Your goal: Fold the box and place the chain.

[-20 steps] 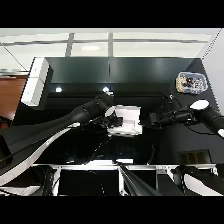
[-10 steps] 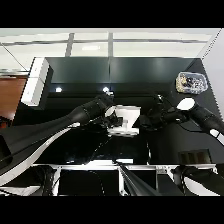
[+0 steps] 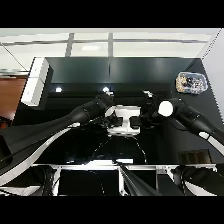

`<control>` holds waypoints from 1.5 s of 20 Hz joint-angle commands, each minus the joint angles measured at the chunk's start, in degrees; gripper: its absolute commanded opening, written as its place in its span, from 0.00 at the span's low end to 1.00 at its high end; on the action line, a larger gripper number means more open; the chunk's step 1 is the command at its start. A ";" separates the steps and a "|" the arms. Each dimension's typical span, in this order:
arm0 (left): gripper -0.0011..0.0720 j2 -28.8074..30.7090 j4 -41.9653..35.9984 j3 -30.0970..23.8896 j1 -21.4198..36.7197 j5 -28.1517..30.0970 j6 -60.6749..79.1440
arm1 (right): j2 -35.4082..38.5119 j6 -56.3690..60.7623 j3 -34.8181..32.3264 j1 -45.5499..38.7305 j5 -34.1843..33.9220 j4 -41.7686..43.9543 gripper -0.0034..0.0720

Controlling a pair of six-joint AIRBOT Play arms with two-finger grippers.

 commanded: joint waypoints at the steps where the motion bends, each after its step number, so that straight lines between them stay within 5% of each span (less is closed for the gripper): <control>1: 0.05 0.00 0.02 -0.02 0.04 0.00 0.04 | -1.68 13.79 2.91 5.38 2.89 -11.85 0.58; 17: 0.05 0.00 0.02 -0.02 0.04 0.00 0.04 | -6.82 23.82 6.40 7.91 7.45 -14.53 0.57; 19: 0.05 0.00 0.02 -0.02 0.04 -0.02 0.04 | -6.86 23.76 6.40 7.87 7.02 -14.73 0.25; 30: 0.05 0.00 0.02 -0.02 0.04 -0.04 0.04 | -8.46 23.78 6.40 7.89 5.62 -12.66 0.22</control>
